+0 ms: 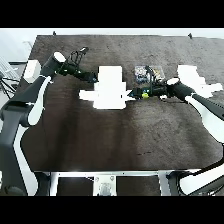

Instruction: Fold the box and place the chain.

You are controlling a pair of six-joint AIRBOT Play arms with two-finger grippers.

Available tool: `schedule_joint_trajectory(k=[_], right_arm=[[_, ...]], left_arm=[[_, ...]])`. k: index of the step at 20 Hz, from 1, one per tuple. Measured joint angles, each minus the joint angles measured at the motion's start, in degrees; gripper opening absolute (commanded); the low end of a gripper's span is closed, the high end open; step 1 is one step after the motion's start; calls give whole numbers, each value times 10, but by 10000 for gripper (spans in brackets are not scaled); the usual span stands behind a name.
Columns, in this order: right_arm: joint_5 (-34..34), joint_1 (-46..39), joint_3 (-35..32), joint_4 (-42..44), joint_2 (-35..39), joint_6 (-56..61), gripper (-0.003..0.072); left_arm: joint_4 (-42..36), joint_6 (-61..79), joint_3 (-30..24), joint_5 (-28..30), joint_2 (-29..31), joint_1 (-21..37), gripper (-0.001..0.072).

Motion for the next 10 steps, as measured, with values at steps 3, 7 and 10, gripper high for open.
schedule_joint_trajectory(k=[3,7,10], right_arm=[[0,0,0,0,0,0,-2],[0,0,0,0,0,0,-1],[0,0,0,0,0,0,-1]], left_arm=[[-15,10,1,-5,-9,-2,546],[-30,23,1,-10,-19,-2,546],[-56,44,1,-17,-25,-4,526]])
